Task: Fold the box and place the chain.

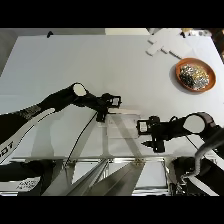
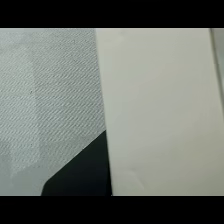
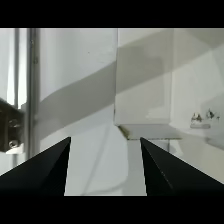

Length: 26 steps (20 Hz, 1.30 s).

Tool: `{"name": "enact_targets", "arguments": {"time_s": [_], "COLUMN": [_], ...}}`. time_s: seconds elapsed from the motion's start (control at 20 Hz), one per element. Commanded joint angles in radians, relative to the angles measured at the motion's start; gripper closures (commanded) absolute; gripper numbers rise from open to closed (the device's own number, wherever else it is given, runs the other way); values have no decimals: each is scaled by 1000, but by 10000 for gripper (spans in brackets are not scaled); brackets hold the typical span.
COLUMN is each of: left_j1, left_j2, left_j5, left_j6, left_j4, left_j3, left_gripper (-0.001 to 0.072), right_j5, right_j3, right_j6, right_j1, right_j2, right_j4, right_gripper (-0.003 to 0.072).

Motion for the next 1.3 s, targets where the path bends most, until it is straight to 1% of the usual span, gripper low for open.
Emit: {"name": "enact_targets", "arguments": {"time_s": [0.0,0.05,0.1,0.15,0.2,0.25,0.4,0.45,0.65,0.85,1.25], "left_j1": [-1,-1,-1,-1,-1,-1,-1,-1,-1,-1,-1], "left_j2": [-1,-1,-1,-1,-1,-1,-1,-1,-1,-1,-1], "left_j5": [0,0,0,0,0,0,0,0,0,0,0], "left_j6": [0,0,0,0,0,0,0,0,0,0,0], "left_j4": [0,0,0,0,0,0,0,0,0,0,0], "left_j3": [0,0,0,0,0,0,0,0,0,0,0], "left_gripper": [699,699,699,699,699,699,699,699,699,699,699], "right_j5": [-150,-189,-234,-291,-344,-372,-373,-378,-470,-478,-605], "right_j3": [-8,-12,-21,-38,-61,-81,-116,-116,-118,-118,-118], "right_j6": [-24,-24,-23,-23,-23,-23,3,5,43,56,57], "right_j1": [99,126,142,155,171,184,211,214,214,214,212], "right_j2": [-51,-51,-51,-51,-51,-51,-51,-51,-72,-122,-124], "right_j4": [-3,-3,-3,-3,-5,-10,-14,-14,-45,-52,-97], "right_gripper": [127,126,84,5,-19,-19,-17,-14,-11,-11,-11]}}
